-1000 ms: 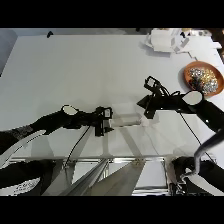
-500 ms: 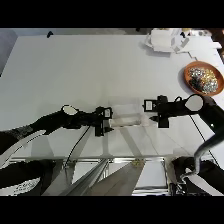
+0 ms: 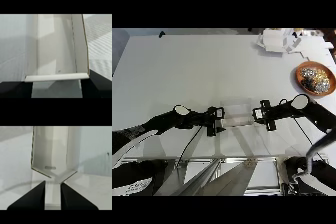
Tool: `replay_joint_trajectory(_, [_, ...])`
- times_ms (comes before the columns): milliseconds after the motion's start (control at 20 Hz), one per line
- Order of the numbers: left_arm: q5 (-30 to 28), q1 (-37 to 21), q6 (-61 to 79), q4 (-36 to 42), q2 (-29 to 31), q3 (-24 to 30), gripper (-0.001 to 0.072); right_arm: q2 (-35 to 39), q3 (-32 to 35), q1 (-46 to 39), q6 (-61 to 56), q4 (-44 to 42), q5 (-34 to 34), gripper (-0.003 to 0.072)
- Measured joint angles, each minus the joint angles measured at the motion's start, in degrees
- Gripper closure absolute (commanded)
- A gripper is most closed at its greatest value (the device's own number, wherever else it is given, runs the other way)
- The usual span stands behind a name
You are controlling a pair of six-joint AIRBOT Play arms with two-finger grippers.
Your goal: Fold the box and place the chain.
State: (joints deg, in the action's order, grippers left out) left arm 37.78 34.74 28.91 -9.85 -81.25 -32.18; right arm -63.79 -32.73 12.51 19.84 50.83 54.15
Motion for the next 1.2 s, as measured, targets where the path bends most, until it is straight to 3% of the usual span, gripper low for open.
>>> replay_joint_trajectory(550, [-0.1, 0.0, 0.0, 0.0, 0.0, 0.0, 0.0571, -3.1, 0.5, 0.9, 4.2, -10.6, -1.1, 0.0527])
replay_joint_trajectory(600, [-0.1, 0.0, 0.0, 0.0, 0.0, 0.0, 0.0571, -3.6, 0.5, 1.4, 4.3, -11.0, -1.2, 0.0504])
replay_joint_trajectory(700, [0.0, 0.0, 0.0, -0.1, 0.0, 0.0, 0.0571, -4.5, 0.5, 2.7, 4.5, -11.8, -1.3, 0.0352])
replay_joint_trajectory(850, [0.0, 0.0, 0.1, -0.1, 0.0, 0.0, 0.0571, -5.1, 0.4, 3.6, 4.2, -12.0, -1.4, 0.0348])
replay_joint_trajectory(900, [0.0, 0.0, 0.1, -0.1, 0.0, 0.0, 0.0571, -5.2, 0.4, 3.7, 3.5, -11.8, -1.4, 0.0369])
replay_joint_trajectory(1050, [0.2, 0.0, 0.0, 0.0, 0.0, 0.0, 0.0571, -4.8, 0.5, 2.9, -2.8, -9.0, -1.0, 0.0668])
replay_joint_trajectory(1200, [0.1, 0.0, 0.0, 0.1, 0.0, 0.0, 0.0571, -1.2, 0.5, 1.4, -15.6, -4.3, -0.9, 0.0670])
